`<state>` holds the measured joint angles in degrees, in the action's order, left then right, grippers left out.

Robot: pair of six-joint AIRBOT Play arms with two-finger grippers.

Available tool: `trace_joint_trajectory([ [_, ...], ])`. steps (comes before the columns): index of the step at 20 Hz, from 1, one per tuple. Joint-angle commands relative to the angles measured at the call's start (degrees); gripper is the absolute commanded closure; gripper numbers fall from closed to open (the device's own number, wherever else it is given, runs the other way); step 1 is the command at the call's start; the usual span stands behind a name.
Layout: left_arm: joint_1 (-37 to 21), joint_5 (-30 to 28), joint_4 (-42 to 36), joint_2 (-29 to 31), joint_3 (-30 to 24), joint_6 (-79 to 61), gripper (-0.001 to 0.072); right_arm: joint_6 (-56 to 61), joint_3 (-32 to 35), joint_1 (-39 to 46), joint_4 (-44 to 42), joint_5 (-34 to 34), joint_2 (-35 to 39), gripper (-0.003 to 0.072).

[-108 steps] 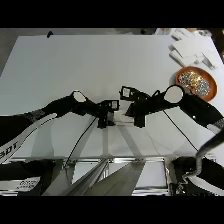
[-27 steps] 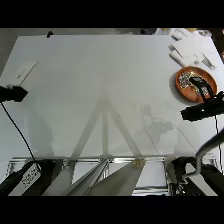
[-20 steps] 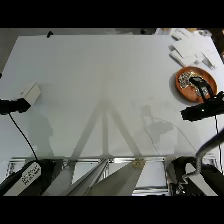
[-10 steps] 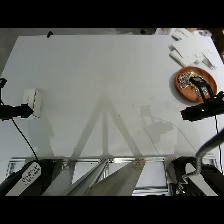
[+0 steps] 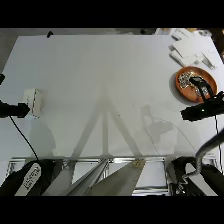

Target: Fold the box and place the chain.

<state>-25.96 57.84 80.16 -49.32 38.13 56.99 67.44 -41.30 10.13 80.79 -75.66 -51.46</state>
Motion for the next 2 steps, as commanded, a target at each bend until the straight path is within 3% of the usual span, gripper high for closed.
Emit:
trace_joint_trajectory([
  [1,0.7,-0.9,1.1,0.6,0.0,0.0,0.0012,0.0,0.0,0.0,0.0,0.0,0.0,0.0667],
  [2,0.7,-1.0,1.1,0.6,0.0,0.0,0.0012,0.0,0.0,0.0,0.0,0.0,0.0,0.0667],
])
